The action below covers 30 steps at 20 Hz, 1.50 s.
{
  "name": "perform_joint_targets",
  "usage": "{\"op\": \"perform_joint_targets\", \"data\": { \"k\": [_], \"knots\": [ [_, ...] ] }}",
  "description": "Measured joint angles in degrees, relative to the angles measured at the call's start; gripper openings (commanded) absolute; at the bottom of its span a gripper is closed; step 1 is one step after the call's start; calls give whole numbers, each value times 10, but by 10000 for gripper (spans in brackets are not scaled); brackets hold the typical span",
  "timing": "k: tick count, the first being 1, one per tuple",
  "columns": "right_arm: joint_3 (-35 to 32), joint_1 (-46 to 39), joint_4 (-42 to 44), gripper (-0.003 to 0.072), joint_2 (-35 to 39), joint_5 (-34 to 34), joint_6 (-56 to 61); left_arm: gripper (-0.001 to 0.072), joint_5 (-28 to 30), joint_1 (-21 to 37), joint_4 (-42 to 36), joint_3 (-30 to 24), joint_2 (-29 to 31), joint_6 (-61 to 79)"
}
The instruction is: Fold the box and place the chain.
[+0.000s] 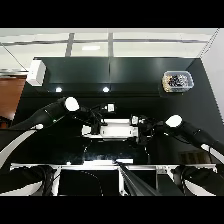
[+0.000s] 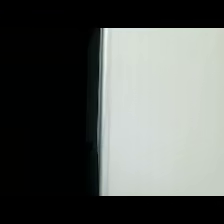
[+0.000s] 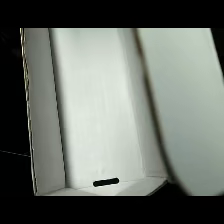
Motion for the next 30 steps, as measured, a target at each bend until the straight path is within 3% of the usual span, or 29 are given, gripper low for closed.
{"op": "perform_joint_targets", "data": {
  "k": [30],
  "knots": [
    [9, 11, -48, 720, -12, -21, 50, 24, 2, 0, 0, 0, 0, 0]
  ]
}}
